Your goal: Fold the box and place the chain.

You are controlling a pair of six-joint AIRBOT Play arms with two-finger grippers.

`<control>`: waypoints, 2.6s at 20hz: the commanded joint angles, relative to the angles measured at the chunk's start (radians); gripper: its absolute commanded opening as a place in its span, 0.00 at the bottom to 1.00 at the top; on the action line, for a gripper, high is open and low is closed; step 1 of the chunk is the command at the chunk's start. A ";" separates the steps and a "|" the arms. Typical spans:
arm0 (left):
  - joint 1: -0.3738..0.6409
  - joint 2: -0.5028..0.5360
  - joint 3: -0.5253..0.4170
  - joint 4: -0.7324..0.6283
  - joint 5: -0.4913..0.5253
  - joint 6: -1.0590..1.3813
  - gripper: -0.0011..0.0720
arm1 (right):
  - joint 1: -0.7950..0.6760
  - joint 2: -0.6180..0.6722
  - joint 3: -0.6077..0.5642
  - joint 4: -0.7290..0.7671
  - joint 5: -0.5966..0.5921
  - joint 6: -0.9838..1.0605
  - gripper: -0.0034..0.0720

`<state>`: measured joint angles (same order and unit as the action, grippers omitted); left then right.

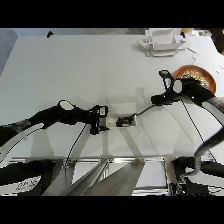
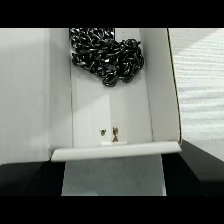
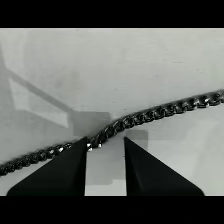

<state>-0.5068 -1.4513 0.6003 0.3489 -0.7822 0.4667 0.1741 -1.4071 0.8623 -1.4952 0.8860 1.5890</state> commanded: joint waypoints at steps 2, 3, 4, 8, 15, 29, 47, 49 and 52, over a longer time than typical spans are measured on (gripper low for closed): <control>0.000 0.001 0.000 0.000 0.000 0.000 0.39 | 0.000 0.000 -0.001 0.010 0.037 -0.001 0.19; 0.000 0.001 0.000 0.000 0.000 0.000 0.39 | 0.000 0.002 -0.001 0.010 0.049 -0.004 0.06; 0.000 0.001 0.000 0.000 0.000 0.000 0.39 | 0.000 0.005 -0.001 0.010 0.061 -0.016 0.07; 0.000 0.001 0.000 0.000 0.000 0.000 0.39 | 0.000 0.072 -0.001 0.010 0.094 -0.026 0.07; 0.000 0.001 0.000 0.000 0.000 0.000 0.39 | 0.001 0.354 -0.001 0.126 0.199 -0.113 0.07; 0.000 0.001 0.000 0.000 0.000 0.000 0.39 | 0.383 0.604 -0.002 0.409 0.063 -0.236 0.07; 0.000 0.001 0.000 0.000 0.000 0.000 0.39 | 0.475 0.407 -0.092 0.445 -0.111 -0.236 0.07; 0.000 0.001 0.000 0.000 0.000 0.000 0.39 | 0.475 0.368 -0.093 0.445 -0.111 -0.236 0.13; 0.000 0.001 0.000 0.000 0.000 0.000 0.39 | 0.475 0.335 -0.093 0.447 -0.087 -0.228 0.14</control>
<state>-0.5068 -1.4513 0.6003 0.3489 -0.7822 0.4667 0.6479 -1.0351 0.7727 -1.0500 0.7776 1.3533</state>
